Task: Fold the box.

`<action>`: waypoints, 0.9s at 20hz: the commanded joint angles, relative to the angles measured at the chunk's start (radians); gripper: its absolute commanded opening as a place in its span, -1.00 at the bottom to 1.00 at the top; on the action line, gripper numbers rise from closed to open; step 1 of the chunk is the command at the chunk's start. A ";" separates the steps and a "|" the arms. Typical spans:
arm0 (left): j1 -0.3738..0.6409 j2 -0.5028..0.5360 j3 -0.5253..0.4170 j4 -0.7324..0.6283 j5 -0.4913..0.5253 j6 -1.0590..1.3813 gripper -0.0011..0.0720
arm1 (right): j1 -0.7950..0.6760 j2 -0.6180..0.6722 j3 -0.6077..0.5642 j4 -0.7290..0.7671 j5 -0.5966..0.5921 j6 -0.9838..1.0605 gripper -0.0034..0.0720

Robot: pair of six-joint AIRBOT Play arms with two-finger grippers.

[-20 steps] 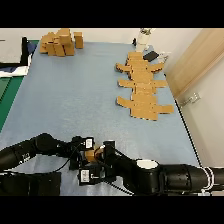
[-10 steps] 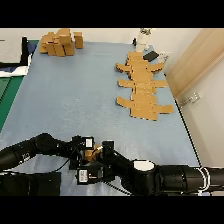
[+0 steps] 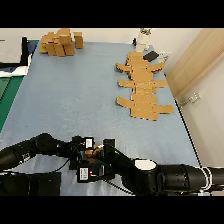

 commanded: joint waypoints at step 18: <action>0.000 0.000 0.000 0.000 0.002 0.000 0.64 | 0.001 -0.055 0.000 0.148 0.020 0.015 -0.06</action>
